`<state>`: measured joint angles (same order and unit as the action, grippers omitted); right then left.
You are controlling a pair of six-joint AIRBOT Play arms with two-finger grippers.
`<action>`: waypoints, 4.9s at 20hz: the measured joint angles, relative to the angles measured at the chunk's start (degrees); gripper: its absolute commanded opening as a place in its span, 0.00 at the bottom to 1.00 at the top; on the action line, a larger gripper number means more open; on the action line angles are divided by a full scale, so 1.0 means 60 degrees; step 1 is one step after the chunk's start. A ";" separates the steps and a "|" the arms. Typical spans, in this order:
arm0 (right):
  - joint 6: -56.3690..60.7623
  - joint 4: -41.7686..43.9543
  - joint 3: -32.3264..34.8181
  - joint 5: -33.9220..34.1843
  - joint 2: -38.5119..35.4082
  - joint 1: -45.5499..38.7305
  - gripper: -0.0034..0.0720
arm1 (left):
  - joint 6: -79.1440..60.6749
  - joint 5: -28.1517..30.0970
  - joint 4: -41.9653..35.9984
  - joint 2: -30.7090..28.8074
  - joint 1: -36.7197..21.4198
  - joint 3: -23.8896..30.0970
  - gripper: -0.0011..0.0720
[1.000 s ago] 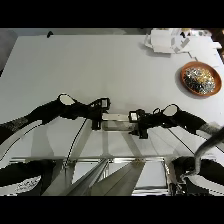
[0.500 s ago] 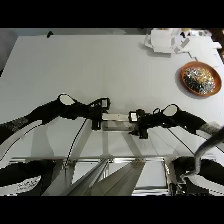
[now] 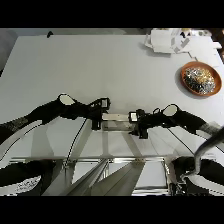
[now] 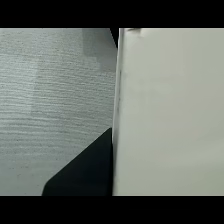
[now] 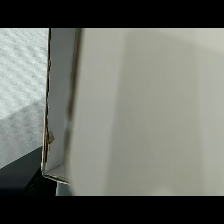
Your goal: Fold the box and place the chain.
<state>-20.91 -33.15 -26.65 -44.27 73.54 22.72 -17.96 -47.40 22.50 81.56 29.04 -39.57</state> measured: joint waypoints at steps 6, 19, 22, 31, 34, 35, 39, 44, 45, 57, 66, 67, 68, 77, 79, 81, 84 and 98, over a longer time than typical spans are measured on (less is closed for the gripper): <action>0.0000 -0.0004 0.0000 -0.0007 0.0000 0.0000 0.58 | 0.0000 0.0004 0.0000 0.0004 0.0000 0.0000 0.03; -0.0015 -0.0015 0.0000 -0.0015 0.0000 0.0004 0.58 | 0.1056 0.0280 0.1494 -0.2106 -0.0419 0.0004 0.83; -0.0011 -0.0011 0.0000 -0.0015 0.0000 0.0004 0.58 | 0.2368 -0.0095 0.2514 -0.3402 -0.0492 0.0007 0.11; 0.0000 -0.0004 0.0000 -0.0015 0.0000 0.0004 0.58 | 0.5402 -0.2320 0.3585 -0.5643 -0.0208 0.0007 0.02; 0.0004 -0.0004 0.0000 -0.0015 0.0004 0.0007 0.58 | 0.5890 -0.2477 0.3738 -0.5490 0.0637 0.0015 0.02; 0.0000 -0.0004 0.0000 -0.0015 0.0000 0.0004 0.58 | 0.6007 -0.2397 0.3861 -0.5322 0.1002 0.0018 0.02; 0.0004 -0.0004 0.0004 -0.0015 0.0000 0.0007 0.58 | 0.6532 -0.1158 0.4269 -0.4182 0.2149 0.0018 0.02; 0.0004 -0.0004 0.0000 -0.0015 0.0000 0.0004 0.58 | 0.7169 0.2809 0.3872 -0.2896 0.2463 0.0018 0.02; 0.0004 -0.0004 0.0000 -0.0011 0.0000 0.0007 0.58 | 0.7297 0.3410 0.3752 -0.2688 0.2422 0.0018 0.02; -0.0004 -0.0007 0.0000 -0.0007 0.0000 0.0004 0.58 | 0.8189 0.4696 0.3803 -0.2557 0.2186 0.0018 0.02; -0.0004 -0.0011 0.0004 -0.0011 0.0000 0.0004 0.58 | 0.9460 0.0656 0.7114 -0.4703 0.2182 0.0022 0.03; -0.0004 -0.0011 0.0004 -0.0011 0.0000 0.0004 0.58 | 0.9577 0.0302 0.7333 -0.4619 0.2186 0.0018 0.03; -0.0004 -0.0011 0.0004 -0.0011 0.0000 0.0004 0.58 | 0.9675 0.0011 0.7530 -0.4481 0.2186 0.0022 0.03; 0.0000 -0.0007 0.0004 -0.0011 0.0000 0.0004 0.58 | 0.9471 -0.0171 0.7909 -0.2754 0.1523 0.0426 0.40; 0.0000 -0.0007 0.0000 -0.0011 0.0000 0.0004 0.58 | 0.8666 -0.0047 0.7566 -0.2681 0.1191 0.0699 0.52; 0.0000 -0.0004 0.0004 -0.0011 0.0004 0.0004 0.58 | 0.7563 0.0146 0.7165 -0.2641 0.0885 0.0965 0.59; 0.0000 -0.0004 0.0004 -0.0011 0.0000 0.0004 0.58 | 0.5880 0.0499 0.6510 -0.2557 0.0568 0.1191 0.59; 0.0000 -0.0004 0.0004 -0.0011 0.0000 0.0004 0.58 | 0.2663 0.1308 0.4156 -0.1902 0.0765 0.1319 0.57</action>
<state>-20.91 -33.17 -26.63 -44.34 73.54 22.74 -1.98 -39.55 47.44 70.15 33.63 -31.66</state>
